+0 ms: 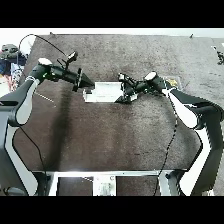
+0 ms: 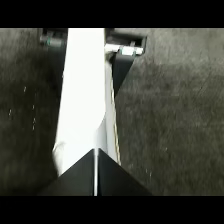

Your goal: Fold the box and place the chain.

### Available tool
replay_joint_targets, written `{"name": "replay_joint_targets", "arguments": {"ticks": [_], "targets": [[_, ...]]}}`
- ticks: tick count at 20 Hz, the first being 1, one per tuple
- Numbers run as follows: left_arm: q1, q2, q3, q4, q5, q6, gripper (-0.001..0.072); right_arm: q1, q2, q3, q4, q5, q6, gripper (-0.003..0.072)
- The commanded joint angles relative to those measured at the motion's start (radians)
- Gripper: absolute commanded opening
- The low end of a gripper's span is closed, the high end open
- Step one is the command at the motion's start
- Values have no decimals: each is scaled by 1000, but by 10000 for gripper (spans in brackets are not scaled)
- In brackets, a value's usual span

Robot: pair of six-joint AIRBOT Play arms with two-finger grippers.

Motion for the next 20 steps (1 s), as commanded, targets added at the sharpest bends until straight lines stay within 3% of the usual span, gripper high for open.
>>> {"name": "replay_joint_targets", "arguments": {"ticks": [1,11,14,20], "targets": [[-37,3,1,-5,70,-10,21,-1,0,0,2,1,0,463],[-58,-15,-29,-5,403,-69,13,-1,0,0,2,1,0,463],[-58,-19,-72,-6,451,-69,13,-1,0,0,2,1,0,463],[-58,-50,-105,-1,450,-69,13,-1,0,0,2,1,0,463]]}}
